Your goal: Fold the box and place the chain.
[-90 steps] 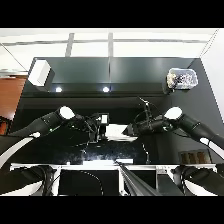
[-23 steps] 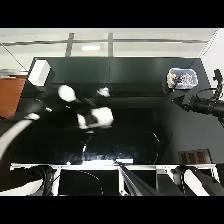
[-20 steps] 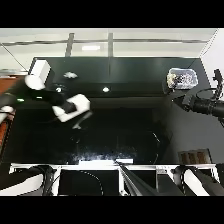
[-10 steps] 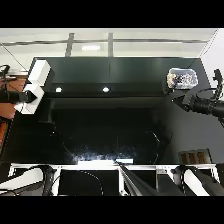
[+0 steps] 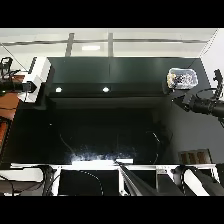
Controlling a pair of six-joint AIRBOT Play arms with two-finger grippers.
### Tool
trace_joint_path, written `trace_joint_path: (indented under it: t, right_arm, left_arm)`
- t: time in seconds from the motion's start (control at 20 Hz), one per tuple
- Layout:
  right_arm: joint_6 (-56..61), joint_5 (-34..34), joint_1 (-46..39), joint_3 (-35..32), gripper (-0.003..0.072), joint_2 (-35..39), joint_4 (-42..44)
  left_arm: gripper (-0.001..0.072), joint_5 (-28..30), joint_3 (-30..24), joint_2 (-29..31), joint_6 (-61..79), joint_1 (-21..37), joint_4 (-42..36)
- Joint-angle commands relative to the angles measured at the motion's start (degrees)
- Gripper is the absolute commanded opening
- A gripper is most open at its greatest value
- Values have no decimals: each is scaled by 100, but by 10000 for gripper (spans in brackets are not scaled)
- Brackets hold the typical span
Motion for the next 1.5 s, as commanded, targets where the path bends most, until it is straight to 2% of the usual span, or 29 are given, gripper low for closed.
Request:
trace_joint_path:
  t: [0.0,0.2,0.3,0.4,0.45,0.5,0.55,0.6,0.7,0.85,0.95,1.05,1.2,1.45]
  right_arm:
    - [101,48,2,0,18,4,0]
    - [76,479,0,7,18,13,-146]
    - [72,772,0,57,17,35,-173]
    - [-39,1569,7,116,14,334,-50]
    - [-133,1742,17,114,13,678,-125]
    - [-59,1530,35,109,13,1139,-485]
    - [87,1139,42,101,13,1567,-988]
    - [188,697,39,50,13,1967,-1517]
    - [232,-46,39,-262,14,2455,-2229]
    - [232,-442,44,-986,16,2472,-2435]
    - [227,-739,42,-1296,18,2465,-2437]
    - [232,-553,39,-1325,20,2468,-2492]
    - [236,-280,39,-1325,20,2465,-2476]
    - [236,-280,39,-1325,20,2465,-2476]
  left_arm:
    - [715,249,186,-188,-52,-107,81]
    - [715,-118,299,647,-804,-129,212]
    - [712,-680,319,1290,-1156,-195,223]
    - [707,-1504,308,1921,-1687,-240,695]
    - [594,-1989,260,2190,-2446,-247,1244]
    - [246,-2455,177,2422,-3069,-245,1620]
    - [30,-2791,-22,2675,-3169,-251,1635]
    - [31,-2889,-367,3001,-3126,-328,1456]
    - [30,-2500,-1401,3877,-3075,-713,1078]
    - [30,-1617,-3300,5442,-3095,-1694,876]
    - [30,-1237,-4168,6345,-3117,-2236,916]
    - [30,-1132,-4435,6979,-3121,-2468,1067]
    - [32,-1156,-4433,7501,-3141,-2450,1108]
    - [33,-1231,-4435,7759,-3244,-2450,916]
